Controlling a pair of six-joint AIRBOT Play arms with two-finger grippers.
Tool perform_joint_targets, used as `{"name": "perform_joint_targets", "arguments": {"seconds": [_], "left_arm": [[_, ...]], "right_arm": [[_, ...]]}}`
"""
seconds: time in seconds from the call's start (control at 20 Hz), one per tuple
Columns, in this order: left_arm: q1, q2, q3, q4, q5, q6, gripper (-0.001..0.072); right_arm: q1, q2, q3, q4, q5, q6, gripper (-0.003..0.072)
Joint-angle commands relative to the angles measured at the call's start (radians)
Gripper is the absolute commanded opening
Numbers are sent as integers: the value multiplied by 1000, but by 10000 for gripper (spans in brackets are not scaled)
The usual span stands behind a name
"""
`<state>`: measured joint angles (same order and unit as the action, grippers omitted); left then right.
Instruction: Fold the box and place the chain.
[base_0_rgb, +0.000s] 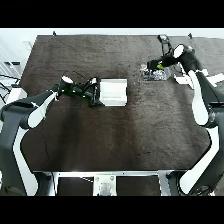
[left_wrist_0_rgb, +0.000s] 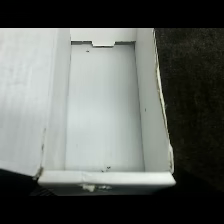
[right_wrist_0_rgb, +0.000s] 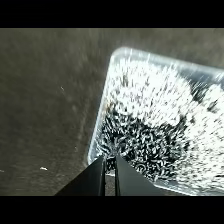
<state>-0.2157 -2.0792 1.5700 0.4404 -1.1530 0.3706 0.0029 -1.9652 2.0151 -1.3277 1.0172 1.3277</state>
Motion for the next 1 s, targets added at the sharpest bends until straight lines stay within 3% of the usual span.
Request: {"name": "perform_joint_targets", "arguments": {"seconds": [0.0,0.6,0.95], "left_arm": [[-1,0,1,0,0,-3,407],[-1,0,1,0,0,-3,407],[-1,0,1,0,0,-3,407]], "right_arm": [[0,95,1,0,33,-1,13],[23,571,1,8,200,-31,12],[125,705,1,8,340,-50,13]]}}
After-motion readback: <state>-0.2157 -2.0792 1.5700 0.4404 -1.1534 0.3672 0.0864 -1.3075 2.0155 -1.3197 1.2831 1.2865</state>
